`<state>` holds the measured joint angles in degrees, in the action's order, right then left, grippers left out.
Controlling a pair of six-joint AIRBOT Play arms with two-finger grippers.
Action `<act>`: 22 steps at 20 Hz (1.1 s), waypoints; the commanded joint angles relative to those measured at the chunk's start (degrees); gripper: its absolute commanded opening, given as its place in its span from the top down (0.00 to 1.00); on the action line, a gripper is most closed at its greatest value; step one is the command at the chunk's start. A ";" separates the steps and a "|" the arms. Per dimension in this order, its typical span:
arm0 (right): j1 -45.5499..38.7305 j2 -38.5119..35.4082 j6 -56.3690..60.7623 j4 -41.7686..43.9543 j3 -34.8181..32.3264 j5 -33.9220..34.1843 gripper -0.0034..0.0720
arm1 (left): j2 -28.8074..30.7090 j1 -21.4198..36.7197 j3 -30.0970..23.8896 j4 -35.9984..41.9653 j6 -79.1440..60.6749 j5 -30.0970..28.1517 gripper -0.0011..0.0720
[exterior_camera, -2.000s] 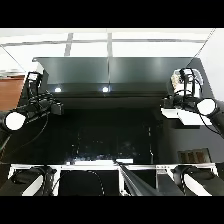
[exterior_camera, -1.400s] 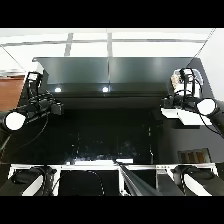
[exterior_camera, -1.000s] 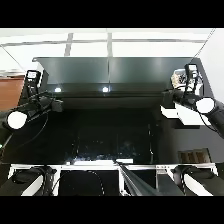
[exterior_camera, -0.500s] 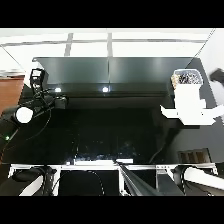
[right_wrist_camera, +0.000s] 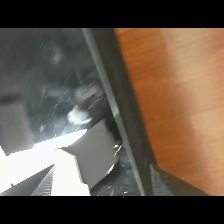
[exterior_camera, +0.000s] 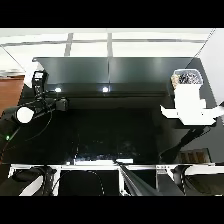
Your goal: Fold the box and place the chain.
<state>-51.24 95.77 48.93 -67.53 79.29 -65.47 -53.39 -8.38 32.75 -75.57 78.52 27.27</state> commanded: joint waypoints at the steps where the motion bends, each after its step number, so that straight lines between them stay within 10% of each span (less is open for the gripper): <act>1: 0.52 2.73 -5.86 0.68 0.68 -3.39 0.14 | -0.02 -0.04 0.04 0.04 0.37 0.24 0.01; 5: 1.70 2.58 -6.86 1.11 0.72 -5.38 0.94 | -0.02 -0.02 0.04 0.92 0.35 0.22 0.01; 13: 2.56 -6.45 -7.58 18.10 -1.92 -8.83 0.94 | -0.02 -1.46 0.04 3.21 0.35 -0.24 0.01; 22: 12.50 -32.46 -5.88 24.09 -27.45 -8.96 0.94 | -0.52 -1.60 0.02 4.79 -0.07 -0.13 0.02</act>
